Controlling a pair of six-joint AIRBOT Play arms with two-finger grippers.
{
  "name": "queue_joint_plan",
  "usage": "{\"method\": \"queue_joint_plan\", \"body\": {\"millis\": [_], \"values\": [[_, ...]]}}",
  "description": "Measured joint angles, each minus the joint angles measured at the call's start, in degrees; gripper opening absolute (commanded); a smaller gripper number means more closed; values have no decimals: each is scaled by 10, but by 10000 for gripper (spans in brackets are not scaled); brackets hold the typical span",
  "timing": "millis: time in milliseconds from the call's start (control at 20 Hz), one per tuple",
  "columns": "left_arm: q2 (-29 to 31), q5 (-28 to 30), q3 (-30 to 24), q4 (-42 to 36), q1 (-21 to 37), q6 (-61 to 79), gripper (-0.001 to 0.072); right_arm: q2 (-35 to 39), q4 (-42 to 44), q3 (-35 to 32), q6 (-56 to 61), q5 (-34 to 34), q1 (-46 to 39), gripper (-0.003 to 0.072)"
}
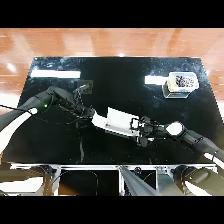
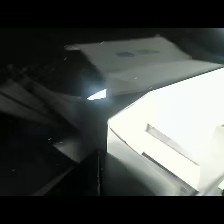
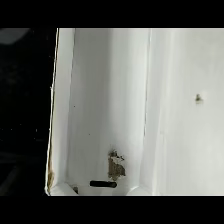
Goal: Fold the box and place the chain.
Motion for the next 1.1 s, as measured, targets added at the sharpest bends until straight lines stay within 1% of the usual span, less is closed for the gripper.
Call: {"method": "queue_joint_plan", "body": {"millis": [50, 300, 500, 550, 600, 650, 1100], "values": [[0, 6, 5, -2, 0, -2, 271, 0, 0, 0, 0, 0, 0, 495], [0, 39, 15, -5, -9, -2, 272, 0, 0, 0, 0, 0, 0, 495], [0, 44, 17, -13, -14, -2, 274, 0, 0, 0, 0, 0, 0, 495], [0, 46, 17, -15, -15, -2, 315, 0, 0, 0, 0, 0, 0, 495], [0, 47, 17, -16, -15, -2, 517, 0, 0, 0, 0, 0, 0, 495], [0, 50, 18, -17, -16, -3, 621, 0, 0, 0, 0, 0, 0, 495], [0, 87, 59, -26, -23, -11, 621, 0, 0, 0, 0, 0, 0, 494]]}}
